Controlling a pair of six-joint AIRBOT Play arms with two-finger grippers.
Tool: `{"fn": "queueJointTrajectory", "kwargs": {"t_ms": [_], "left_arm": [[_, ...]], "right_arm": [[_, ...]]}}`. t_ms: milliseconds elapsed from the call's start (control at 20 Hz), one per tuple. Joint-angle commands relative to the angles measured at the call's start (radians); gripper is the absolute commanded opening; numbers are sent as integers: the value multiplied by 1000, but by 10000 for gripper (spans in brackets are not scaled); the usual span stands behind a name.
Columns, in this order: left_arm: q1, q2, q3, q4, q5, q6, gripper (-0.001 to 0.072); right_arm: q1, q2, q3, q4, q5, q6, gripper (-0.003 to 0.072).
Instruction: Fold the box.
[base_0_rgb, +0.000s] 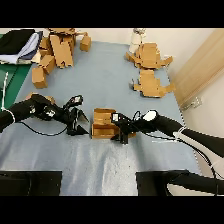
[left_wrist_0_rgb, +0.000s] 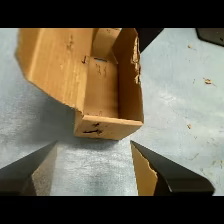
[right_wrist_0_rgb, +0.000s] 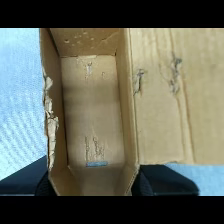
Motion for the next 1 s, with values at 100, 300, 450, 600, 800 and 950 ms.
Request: {"fn": "queueJointTrajectory", "kwargs": {"t_ms": [100, 300, 450, 600, 800, 950], "left_arm": [[-47, 2, -3, 77, 36, -28, 720], [-36, 3, -1, 72, 75, -52, 720], [-36, 3, -5, 80, 95, 34, 720], [-36, 6, -19, 82, -2, 61, 720], [-38, 89, -117, 24, 78, 185, 720], [-38, 143, -188, -87, 210, 293, 720]], "right_arm": [[0, 0, 0, 0, 0, 0, 501], [0, 0, 0, 0, -1, 0, 501], [0, 0, 0, 1, -8, 1, 501], [0, 0, 0, 1, -8, 0, 501], [0, 0, 0, 1, -8, 0, 501], [0, 0, 0, 1, -8, 0, 501]]}}
